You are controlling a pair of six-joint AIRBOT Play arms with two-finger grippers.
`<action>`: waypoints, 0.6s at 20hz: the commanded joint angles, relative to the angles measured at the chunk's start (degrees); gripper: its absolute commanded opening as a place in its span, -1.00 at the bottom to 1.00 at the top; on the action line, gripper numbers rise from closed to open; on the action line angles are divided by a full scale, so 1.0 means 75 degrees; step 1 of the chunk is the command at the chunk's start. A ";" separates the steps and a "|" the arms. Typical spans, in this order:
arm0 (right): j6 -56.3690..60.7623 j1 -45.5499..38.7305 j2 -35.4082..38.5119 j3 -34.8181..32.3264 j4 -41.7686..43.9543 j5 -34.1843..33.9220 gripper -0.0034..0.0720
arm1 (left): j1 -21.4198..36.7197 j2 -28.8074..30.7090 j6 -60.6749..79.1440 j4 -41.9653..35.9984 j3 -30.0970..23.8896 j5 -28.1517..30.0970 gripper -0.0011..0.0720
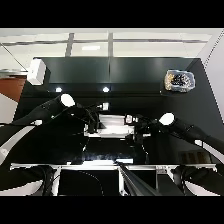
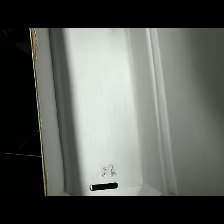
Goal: Fold the box and place the chain.
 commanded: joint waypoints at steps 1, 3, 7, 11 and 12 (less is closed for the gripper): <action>-0.0017 0.0009 -0.0006 -0.0006 -0.0052 -0.0012 0.20 | 0.0073 0.0119 -0.0373 0.0076 0.0058 0.0006 0.82; -0.0017 0.0009 -0.0006 -0.0003 -0.0052 -0.0012 0.20 | 0.0280 0.0350 -0.1137 0.0548 0.0166 -0.0117 0.82; -0.0017 0.0009 -0.0006 -0.0006 -0.0052 -0.0012 0.20 | 0.0918 0.1207 -0.2661 0.1684 0.0198 -0.0991 0.82; -0.0017 0.0009 -0.0006 -0.0006 -0.0050 -0.0012 0.20 | 0.1545 0.2197 -0.4957 0.2294 0.0198 -0.2069 0.32; -0.0017 0.0009 -0.0006 -0.0003 -0.0050 -0.0012 0.19 | 0.1658 0.2320 -0.5455 0.2270 0.0198 -0.2512 -0.68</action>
